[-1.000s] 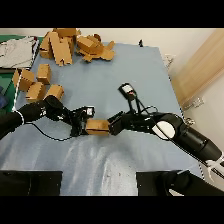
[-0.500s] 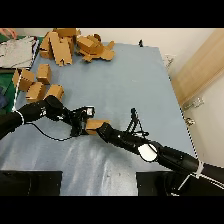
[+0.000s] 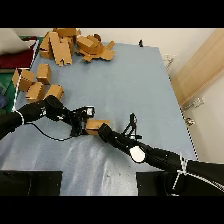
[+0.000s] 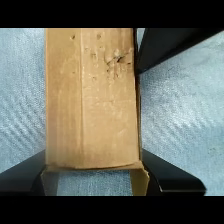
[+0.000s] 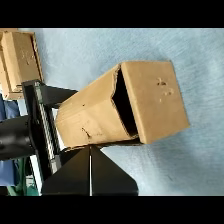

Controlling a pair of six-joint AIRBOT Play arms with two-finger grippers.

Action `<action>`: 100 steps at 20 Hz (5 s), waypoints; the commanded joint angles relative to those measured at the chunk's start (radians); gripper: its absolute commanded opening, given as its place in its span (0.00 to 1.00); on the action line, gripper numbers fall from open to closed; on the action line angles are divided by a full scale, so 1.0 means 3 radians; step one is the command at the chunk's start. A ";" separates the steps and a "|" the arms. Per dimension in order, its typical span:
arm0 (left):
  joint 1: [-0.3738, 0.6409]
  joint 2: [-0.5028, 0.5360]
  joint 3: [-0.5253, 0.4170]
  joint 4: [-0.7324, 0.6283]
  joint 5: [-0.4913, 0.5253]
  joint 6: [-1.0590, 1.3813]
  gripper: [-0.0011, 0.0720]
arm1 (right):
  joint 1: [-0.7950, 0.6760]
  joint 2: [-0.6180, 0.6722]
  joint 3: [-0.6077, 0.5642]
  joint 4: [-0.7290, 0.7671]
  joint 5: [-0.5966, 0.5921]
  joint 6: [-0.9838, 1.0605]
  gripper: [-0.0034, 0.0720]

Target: Fold the box.

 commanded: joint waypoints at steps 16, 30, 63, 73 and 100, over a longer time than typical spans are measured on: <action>0.0000 -0.0003 0.0000 0.0001 0.0006 0.0004 0.65 | -0.0174 -0.0346 0.0295 -0.0284 0.0003 0.0006 0.04; 0.0000 -0.0003 0.0000 0.0001 0.0006 0.0004 0.65 | -0.0134 -0.0257 0.0331 -0.0398 -0.0052 -0.0005 0.04; 0.0000 -0.0003 0.0000 -0.0001 -0.0019 0.0003 0.65 | -0.0650 0.0504 0.0328 -0.1045 0.0828 -0.0033 0.04; 0.0000 0.0003 0.0000 -0.0100 0.0034 0.0001 0.65 | -0.1242 0.0692 0.0329 -0.1457 0.1059 -0.0033 0.04; 0.1841 0.0652 0.0470 0.1437 0.0905 -0.3065 0.65 | -0.1532 0.0893 0.0329 -0.1734 0.1352 -0.0032 0.04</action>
